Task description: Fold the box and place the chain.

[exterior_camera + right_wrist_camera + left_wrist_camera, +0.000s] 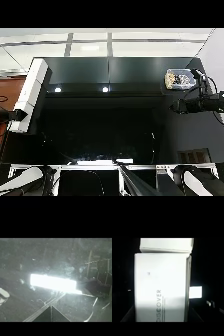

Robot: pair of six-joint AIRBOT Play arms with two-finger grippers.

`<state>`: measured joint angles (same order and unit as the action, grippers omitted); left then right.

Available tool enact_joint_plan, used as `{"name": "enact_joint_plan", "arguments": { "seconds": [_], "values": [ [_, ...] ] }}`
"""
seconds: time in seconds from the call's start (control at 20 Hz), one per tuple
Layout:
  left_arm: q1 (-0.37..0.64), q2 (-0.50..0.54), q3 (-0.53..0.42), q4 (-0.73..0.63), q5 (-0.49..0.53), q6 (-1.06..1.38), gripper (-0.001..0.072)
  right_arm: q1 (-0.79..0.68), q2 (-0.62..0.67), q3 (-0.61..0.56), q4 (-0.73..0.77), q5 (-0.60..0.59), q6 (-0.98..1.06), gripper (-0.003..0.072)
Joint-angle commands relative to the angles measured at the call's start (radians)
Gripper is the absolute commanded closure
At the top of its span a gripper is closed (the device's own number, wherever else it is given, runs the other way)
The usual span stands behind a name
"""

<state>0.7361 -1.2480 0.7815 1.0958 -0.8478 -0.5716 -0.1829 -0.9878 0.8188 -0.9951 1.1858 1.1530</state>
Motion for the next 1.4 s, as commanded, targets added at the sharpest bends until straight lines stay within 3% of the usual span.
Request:
{"name": "enact_joint_plan", "arguments": {
  "seconds": [0.0, 0.1, 0.2, 0.35, 0.4, 0.45, 0.5, 0.65, 0.7, 0.85, 0.95, 1.0, 1.05, 1.1, 1.35],
  "values": [
    [-0.016, -0.013, 0.034, -0.004, 0.002, 0.000, -0.0001, 0.001, 0.000, 0.000, 0.000, 0.004, 0.008, 0.0672],
    [-0.037, 0.013, 0.109, -0.005, 0.003, 0.000, -0.0001, 0.001, 0.000, 0.001, 0.042, 0.017, 0.014, 0.0672],
    [-0.084, 0.061, 0.232, -0.018, 0.001, -0.009, -0.0001, 0.016, 0.001, 0.002, 0.188, 0.051, -0.034, 0.0672],
    [-0.172, 0.128, 0.378, -0.211, 0.000, -0.048, 0.0004, 0.080, 0.001, 0.002, 0.161, -0.005, -0.048, 0.0672],
    [-0.203, 0.146, 0.399, -0.300, -0.008, -0.077, 0.0073, 0.091, 0.001, 0.002, 0.153, -0.019, -0.051, 0.0672],
    [-0.242, 0.166, 0.410, -0.385, -0.033, -0.108, 0.0329, 0.098, 0.001, 0.006, 0.153, -0.015, -0.064, 0.0672],
    [-0.282, 0.185, 0.410, -0.437, -0.072, -0.114, 0.0648, 0.103, 0.006, 0.016, 0.151, 0.005, -0.080, 0.0672],
    [-0.447, 0.229, 0.399, -0.432, -0.238, -0.160, 0.0689, 0.105, 0.066, 0.067, 0.086, 0.079, -0.088, 0.0673],
    [-0.533, 0.266, 0.365, -0.366, -0.203, -0.236, 0.0691, 0.105, 0.099, 0.070, 0.061, 0.079, -0.088, 0.0673],
    [-0.839, 0.462, 0.116, -0.067, 0.129, -0.512, 0.0689, 0.129, 0.176, 0.011, -0.019, 0.028, -0.108, 0.0673],
    [-0.999, 0.576, -0.139, 0.036, 0.345, -0.589, 0.0687, 0.130, 0.212, -0.119, -0.019, -0.245, -0.124, 0.0673],
    [-1.034, 0.597, -0.241, 0.064, 0.402, -0.591, 0.0686, 0.129, 0.213, -0.186, -0.020, -0.405, -0.124, 0.0673],
    [-1.038, 0.600, -0.307, 0.064, 0.401, -0.633, 0.0685, 0.129, 0.210, -0.246, -0.031, -0.549, -0.124, 0.0672],
    [-1.032, 0.597, -0.335, 0.064, 0.386, -0.686, 0.0684, 0.129, 0.210, -0.279, -0.037, -0.616, -0.124, 0.0671],
    [-1.028, 0.601, -0.341, 0.055, 0.424, -0.715, 0.0681, 0.129, 0.210, -0.290, -0.035, -0.598, -0.125, 0.0671]
  ]
}}
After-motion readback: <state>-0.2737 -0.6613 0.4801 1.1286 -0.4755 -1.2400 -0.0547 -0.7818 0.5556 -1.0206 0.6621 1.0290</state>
